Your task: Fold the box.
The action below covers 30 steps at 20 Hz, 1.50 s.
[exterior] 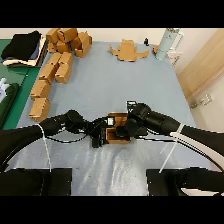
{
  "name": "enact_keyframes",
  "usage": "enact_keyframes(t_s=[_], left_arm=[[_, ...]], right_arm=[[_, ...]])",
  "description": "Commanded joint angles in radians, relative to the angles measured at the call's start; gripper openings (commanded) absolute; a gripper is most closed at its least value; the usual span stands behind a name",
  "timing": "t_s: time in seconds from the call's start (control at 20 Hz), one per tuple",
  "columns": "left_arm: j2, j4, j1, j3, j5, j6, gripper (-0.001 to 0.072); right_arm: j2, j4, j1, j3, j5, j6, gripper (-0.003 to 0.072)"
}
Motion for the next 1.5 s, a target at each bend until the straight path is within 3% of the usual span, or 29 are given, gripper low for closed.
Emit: enact_keyframes(t_s=[0.0,0.15,0.25,0.3,0.35,0.45,0.55,0.65,0.75,0.85,0.95,1.1,1.25,1.45], left_arm=[[-0.001,0.0,0.0,0.001,0.0,0.0,0.0475],[-0.001,0.0,0.0,0.001,0.0,0.0,0.0475],[-0.001,0.0,0.0,0.001,0.0,0.0,0.0475],[-0.001,0.0,0.0,0.001,0.0,0.0,0.0475],[-0.001,0.0,0.0,0.001,0.0,0.0,0.0475],[-0.001,0.0,0.0,0.001,-0.001,0.0,0.0475],[-0.001,0.0,0.0,0.001,0.0,0.0,0.0475],[-0.001,0.0,0.0,0.001,0.0,0.0,0.0475],[-0.001,0.0,0.0,0.001,-0.001,0.0,0.0475],[-0.001,0.0,0.0,0.001,0.0,0.0,0.0475],[-0.001,0.0,0.0,0.001,-0.001,0.0,0.0475],[-0.001,0.0,0.0,0.001,-0.001,0.0,0.0475],[-0.001,0.0,0.0,0.001,0.0,0.0,0.0475],[-0.001,0.0,0.0,0.001,0.0,0.0,0.0475]], right_arm=[[0.068,0.016,-0.001,0.022,-0.043,-0.007,0.0536],[0.163,0.014,-0.011,0.024,-0.139,-0.007,0.0514],[0.228,-0.024,-0.029,0.024,-0.163,-0.023,0.0373],[0.246,-0.053,-0.056,0.023,-0.163,-0.042,0.0247],[0.25,-0.064,-0.113,0.021,-0.162,-0.092,0.0213],[0.219,-0.033,-0.274,0.006,-0.116,-0.251,0.001],[0.136,0.15,-0.479,0.0,0.027,-0.531,0.0005],[0.01,0.616,-0.687,0.008,0.12,-0.981,0.0005],[-0.142,1.063,-0.816,0.039,0.0,-1.392,0.0004],[-0.267,1.252,-0.833,0.096,-0.19,-1.579,0.0004],[-0.325,1.272,-0.783,0.13,-0.302,-1.657,0.0003],[-0.286,1.24,-0.691,0.094,-0.299,-1.746,0.0003],[-0.164,1.188,-0.625,-0.026,-0.181,-1.823,0.0003],[0.116,1.009,-0.461,-0.246,0.173,-1.847,0.0004]])
